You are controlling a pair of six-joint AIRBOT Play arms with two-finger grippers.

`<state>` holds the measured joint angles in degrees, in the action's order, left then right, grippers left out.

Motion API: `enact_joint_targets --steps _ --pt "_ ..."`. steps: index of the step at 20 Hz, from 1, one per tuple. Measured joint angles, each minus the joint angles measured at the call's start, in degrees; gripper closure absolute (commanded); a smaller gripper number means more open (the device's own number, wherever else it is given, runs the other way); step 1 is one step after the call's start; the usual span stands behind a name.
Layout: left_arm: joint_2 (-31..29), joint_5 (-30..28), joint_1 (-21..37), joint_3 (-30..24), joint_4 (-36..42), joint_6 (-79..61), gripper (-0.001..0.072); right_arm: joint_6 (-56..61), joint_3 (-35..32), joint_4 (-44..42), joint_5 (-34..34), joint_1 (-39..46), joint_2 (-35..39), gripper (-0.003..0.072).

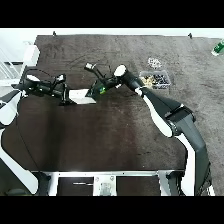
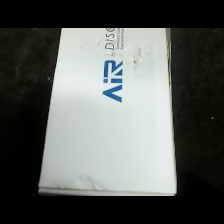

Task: Fold the box and place the chain.

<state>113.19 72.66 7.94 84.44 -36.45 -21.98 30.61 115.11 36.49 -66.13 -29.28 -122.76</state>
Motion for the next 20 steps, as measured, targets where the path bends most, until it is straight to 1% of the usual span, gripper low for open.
enact_joint_targets --steps 5,7,10,13,16,20 --pt "0.0 0.5 0.0 0.0 -0.3 -0.3 0.0182 -4.2 -0.1 -1.6 5.5 -0.4 2.1 0.0681" --pt "0.0 0.6 0.0 0.0 -0.4 -0.4 0.0182 -5.8 -1.1 -1.7 7.6 -0.3 2.5 0.0682" --pt "0.0 0.7 0.0 0.0 -0.4 -0.5 0.0182 -10.4 -4.4 -1.9 11.8 -0.3 2.6 0.0681" --pt "0.0 0.7 0.0 0.0 -0.4 -0.5 0.0182 -17.1 -8.1 -6.3 14.8 0.2 2.9 0.0682" --pt "0.0 0.7 0.0 0.0 -0.5 -0.5 0.0182 -21.7 -10.5 -10.3 16.1 0.6 2.9 0.0681" --pt "0.0 0.7 0.0 0.0 -0.4 -0.5 0.0182 -24.0 -12.1 -10.6 13.2 0.8 2.9 0.0681"
